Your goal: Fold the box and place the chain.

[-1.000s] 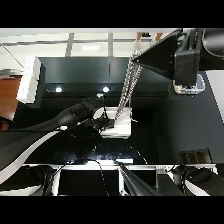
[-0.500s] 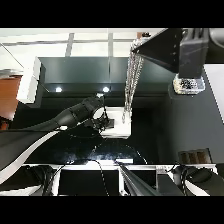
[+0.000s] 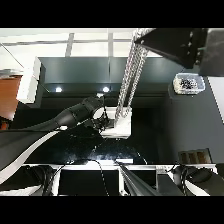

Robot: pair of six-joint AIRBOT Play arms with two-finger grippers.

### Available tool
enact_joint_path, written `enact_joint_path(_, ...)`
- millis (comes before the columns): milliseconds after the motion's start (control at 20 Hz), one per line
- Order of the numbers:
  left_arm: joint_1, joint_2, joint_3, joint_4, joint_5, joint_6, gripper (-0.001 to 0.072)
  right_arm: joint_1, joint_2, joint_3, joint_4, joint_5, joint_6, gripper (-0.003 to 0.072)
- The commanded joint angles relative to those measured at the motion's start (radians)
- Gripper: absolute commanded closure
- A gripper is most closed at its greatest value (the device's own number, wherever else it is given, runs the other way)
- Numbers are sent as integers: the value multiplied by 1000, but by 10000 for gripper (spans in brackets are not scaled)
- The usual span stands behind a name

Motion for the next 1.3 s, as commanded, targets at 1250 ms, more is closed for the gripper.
enact_joint_path(1250, 0, 0, 0, 3, -3, 15, 677, 84, -12, -387, 50, -175, 10, 664)
